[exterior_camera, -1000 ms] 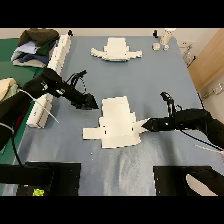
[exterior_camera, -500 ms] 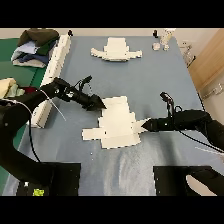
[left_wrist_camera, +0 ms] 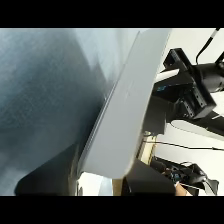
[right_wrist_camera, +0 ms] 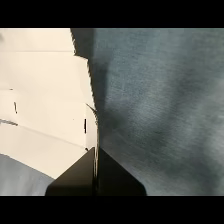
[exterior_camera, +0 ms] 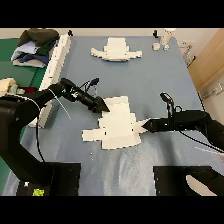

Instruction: Fold the box.

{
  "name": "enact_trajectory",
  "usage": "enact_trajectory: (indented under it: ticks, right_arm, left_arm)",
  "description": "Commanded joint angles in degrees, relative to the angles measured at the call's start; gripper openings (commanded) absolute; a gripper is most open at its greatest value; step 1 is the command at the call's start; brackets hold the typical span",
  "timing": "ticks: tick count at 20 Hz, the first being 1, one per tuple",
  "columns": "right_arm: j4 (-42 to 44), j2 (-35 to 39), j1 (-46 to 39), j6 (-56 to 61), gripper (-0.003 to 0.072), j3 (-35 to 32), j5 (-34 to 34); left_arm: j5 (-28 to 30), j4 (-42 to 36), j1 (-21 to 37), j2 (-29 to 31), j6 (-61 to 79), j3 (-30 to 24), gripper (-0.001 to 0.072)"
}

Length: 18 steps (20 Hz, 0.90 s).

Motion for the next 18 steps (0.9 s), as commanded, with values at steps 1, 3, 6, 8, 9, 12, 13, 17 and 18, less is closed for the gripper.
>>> enact_trajectory:
  ticks: [1,3,6,8,9,12,13,17,18]
  right_arm:
    - [-0.2,0.0,0.1,0.0,0.0004,0.0,0.0]
    - [-0.2,0.0,0.1,0.0,0.0004,0.0,0.0]
    - [-0.2,0.0,0.1,0.0,0.0004,0.0,0.0]
    - [-0.2,0.0,0.1,0.0,0.0004,0.0,0.0]
    - [-0.2,0.0,0.1,0.0,0.0004,0.0,0.0]
    - [-0.2,0.0,0.1,0.0,0.0004,0.0,0.0]
    - [-0.2,0.0,0.1,0.0,0.0004,0.0,0.1]
    - [-0.5,0.0,0.0,0.0,0.0005,0.0,0.1]
    - [-0.7,0.0,0.0,0.0,0.0011,0.0,0.1]
  left_arm:
    - [-1.3,0.2,-0.1,-0.2,1.2,0.1,0.0285]
    - [-1.2,0.2,-0.1,-0.2,1.4,0.1,0.0281]
    - [-1.2,0.2,-0.1,-0.2,1.5,0.1,0.0233]
    - [-1.3,0.3,-0.2,-0.2,2.2,0.1,0.0105]
    - [-1.2,0.3,-0.2,-0.2,2.2,0.1,0.0104]
    - [-1.3,0.4,-0.4,-0.2,3.7,0.1,0.0044]
    - [-1.4,0.4,-0.8,-0.2,5.0,0.1,0.0013]
    - [-0.8,0.4,-1.9,-0.2,7.4,0.2,0.0013]
    - [-0.8,0.3,-1.9,-0.2,7.3,0.2,0.0013]
